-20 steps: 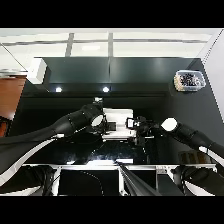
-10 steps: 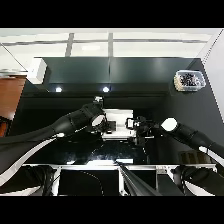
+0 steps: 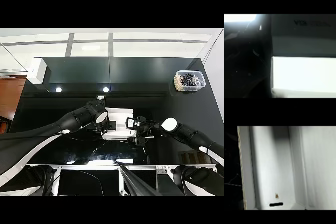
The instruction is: Fold the box and place the chain.
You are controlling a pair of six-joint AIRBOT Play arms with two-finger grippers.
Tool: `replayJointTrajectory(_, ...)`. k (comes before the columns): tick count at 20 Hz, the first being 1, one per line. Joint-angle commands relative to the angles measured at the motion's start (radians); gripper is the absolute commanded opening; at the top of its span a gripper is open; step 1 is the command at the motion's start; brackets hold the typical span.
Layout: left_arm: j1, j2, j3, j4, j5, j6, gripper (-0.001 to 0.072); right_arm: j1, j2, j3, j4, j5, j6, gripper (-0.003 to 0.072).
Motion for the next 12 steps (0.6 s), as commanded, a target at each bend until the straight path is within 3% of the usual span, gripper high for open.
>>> replayJointTrajectory(1, -0.001, -0.004, 0.005, -0.021, -0.003, 0.021, 0.0024, 0.0, 0.0, 0.0, 0.0, -0.004, 0.0, 0.026)
replayJointTrajectory(2, -0.001, -0.004, 0.006, -0.02, -0.002, 0.021, 0.0024, 0.0, 0.0, 0.0, 0.001, -0.004, 0.013, 0.0364)
replayJointTrajectory(3, 0.0, -0.004, 0.006, -0.02, -0.003, 0.021, 0.0024, 0.0, 0.002, 0.0, 0.0, -0.013, 0.055, 0.0636)
replayJointTrajectory(4, 0.0, -0.004, 0.006, -0.02, -0.003, 0.021, 0.0024, -0.001, 0.009, 0.001, -0.006, -0.02, 0.101, 0.0706)
replayJointTrajectory(12, 0.0, -0.004, 0.006, -0.005, -0.003, 0.024, 0.0025, -0.112, 0.243, 0.002, -0.332, 0.201, 0.328, 0.0703)
